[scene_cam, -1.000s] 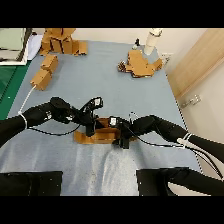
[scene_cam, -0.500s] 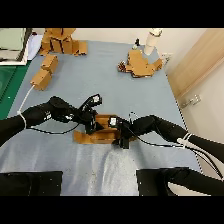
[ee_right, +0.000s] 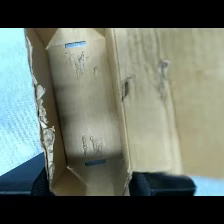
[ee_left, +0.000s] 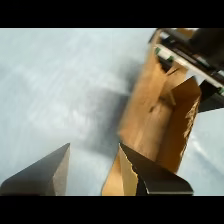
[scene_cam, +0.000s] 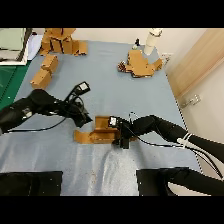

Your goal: Fold the box.

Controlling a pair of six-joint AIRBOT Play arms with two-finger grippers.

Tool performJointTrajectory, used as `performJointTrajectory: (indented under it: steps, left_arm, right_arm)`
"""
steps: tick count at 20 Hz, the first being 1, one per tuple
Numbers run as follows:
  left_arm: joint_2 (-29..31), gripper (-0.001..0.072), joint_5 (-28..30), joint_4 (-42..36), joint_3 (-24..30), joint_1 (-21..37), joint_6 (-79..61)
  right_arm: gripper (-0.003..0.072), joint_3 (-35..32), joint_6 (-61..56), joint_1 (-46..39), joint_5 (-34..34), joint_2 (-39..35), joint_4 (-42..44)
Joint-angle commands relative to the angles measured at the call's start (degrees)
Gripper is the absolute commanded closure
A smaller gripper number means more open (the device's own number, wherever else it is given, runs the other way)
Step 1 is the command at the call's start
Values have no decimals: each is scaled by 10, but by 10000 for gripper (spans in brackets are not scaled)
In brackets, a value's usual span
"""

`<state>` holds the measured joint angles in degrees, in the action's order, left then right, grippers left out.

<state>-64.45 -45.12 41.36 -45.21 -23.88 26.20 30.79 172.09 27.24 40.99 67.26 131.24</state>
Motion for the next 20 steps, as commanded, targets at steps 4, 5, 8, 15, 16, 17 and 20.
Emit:
performJointTrajectory:
  steps: [4, 5, 8, 15, 16, 17, 20]
  left_arm:
    - [84, 698, -271, 151, 4, -16, 473]
    - [84, 698, -282, 144, 13, -38, 528]
    - [77, 697, -233, 30, 54, -146, 581]
    - [-30, 699, 94, -147, 56, -202, 487]
    - [-46, 699, 104, -160, 54, -179, 474]
    - [-56, 699, 111, -173, 52, -156, 457]
    - [-59, 699, 116, -262, 52, -97, 370]
  right_arm:
    - [187, 0, 0, 0, 0, 0, 0]
    - [187, 0, 0, 0, 0, 0, 0]
    - [187, 0, 0, 0, 0, 0, 0]
    - [187, 0, 0, 0, 0, 0, -1]
    - [187, 0, 0, 0, 1, 0, -1]
    - [187, 0, 0, 0, 1, 0, -1]
    - [187, 0, 0, 0, 0, 0, -1]
